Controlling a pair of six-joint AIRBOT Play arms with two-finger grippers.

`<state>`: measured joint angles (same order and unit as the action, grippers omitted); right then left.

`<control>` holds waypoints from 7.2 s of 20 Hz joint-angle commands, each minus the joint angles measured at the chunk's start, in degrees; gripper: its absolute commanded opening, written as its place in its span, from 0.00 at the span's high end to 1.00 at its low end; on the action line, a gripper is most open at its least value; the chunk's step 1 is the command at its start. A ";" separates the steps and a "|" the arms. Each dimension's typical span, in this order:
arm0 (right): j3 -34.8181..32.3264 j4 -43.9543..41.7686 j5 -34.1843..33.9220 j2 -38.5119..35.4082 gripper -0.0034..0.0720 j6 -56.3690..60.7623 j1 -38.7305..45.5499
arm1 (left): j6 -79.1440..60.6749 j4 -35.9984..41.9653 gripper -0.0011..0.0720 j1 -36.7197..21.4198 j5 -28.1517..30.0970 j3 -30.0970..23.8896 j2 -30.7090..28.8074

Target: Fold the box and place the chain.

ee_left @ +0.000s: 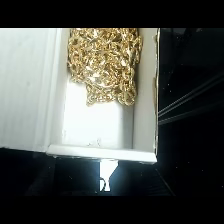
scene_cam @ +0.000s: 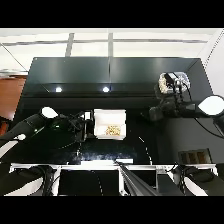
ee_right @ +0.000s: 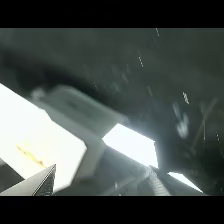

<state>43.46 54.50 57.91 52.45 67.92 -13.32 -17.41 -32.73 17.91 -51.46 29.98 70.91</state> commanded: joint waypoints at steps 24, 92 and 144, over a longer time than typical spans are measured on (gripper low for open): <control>18.91 0.96 12.83 24.50 0.01 -22.84 -16.11 | 0.00 -0.02 0.47 0.04 0.02 0.07 0.04; 3.89 -3.43 -2.25 16.02 0.19 -43.39 -20.44 | 0.00 -0.02 0.47 0.04 0.02 0.07 0.04; 3.91 -3.37 -1.38 17.00 0.54 -39.63 -22.58 | 0.00 -0.02 0.47 0.04 0.02 0.07 0.04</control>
<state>47.37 51.13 56.03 69.47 27.62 -35.81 -17.50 -32.77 17.93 -51.55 30.00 70.94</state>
